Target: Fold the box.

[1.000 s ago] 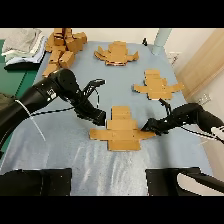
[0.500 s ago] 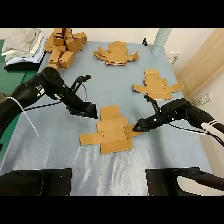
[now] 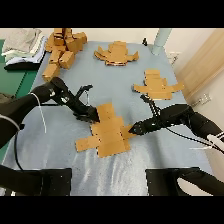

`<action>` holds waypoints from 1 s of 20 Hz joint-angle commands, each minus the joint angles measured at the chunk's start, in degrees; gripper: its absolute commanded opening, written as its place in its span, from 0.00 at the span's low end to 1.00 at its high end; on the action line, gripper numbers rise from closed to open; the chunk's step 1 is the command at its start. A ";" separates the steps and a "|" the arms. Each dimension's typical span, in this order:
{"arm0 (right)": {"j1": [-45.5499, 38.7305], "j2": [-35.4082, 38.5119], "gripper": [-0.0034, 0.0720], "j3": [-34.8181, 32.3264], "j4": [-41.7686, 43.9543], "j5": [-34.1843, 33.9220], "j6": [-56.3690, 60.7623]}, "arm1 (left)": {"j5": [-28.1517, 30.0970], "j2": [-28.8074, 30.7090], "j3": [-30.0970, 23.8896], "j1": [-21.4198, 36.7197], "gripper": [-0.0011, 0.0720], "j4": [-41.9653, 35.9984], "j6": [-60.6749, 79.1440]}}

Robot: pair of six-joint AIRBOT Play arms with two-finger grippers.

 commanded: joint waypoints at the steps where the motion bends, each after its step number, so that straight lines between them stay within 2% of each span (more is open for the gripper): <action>1: 0.42 0.57 0.05 -0.26 -0.13 0.55 -0.07 | 0.42 -5.11 0.15 0.09 0.97 -9.97 11.02; 5: 0.42 0.57 0.05 -0.24 -0.17 0.52 -0.02 | 2.86 -5.55 0.28 0.13 0.96 -10.84 15.54; 6: 0.42 0.57 0.05 -0.26 -0.20 0.48 -0.02 | 2.71 -5.55 0.39 0.11 0.81 -11.10 16.87; 9: 0.42 0.55 0.05 -0.79 -0.42 0.59 0.24 | 2.16 -5.55 1.14 0.20 0.81 -11.21 20.59; 12: 0.39 0.52 0.05 -0.90 -1.51 0.96 1.44 | -1.29 -5.57 1.53 0.87 0.80 -11.23 22.43; 13: 0.39 0.46 0.05 -0.90 -1.51 1.44 1.44 | -2.36 -5.55 1.53 1.20 0.62 -11.23 22.77; 14: 0.39 0.26 0.05 -0.90 -1.51 1.97 1.44 | -3.34 -5.55 1.53 1.46 0.50 -11.28 23.74; 20: 0.39 -1.38 0.05 -0.90 -1.46 2.21 1.44 | -4.44 -5.57 1.53 0.46 0.50 -14.40 27.02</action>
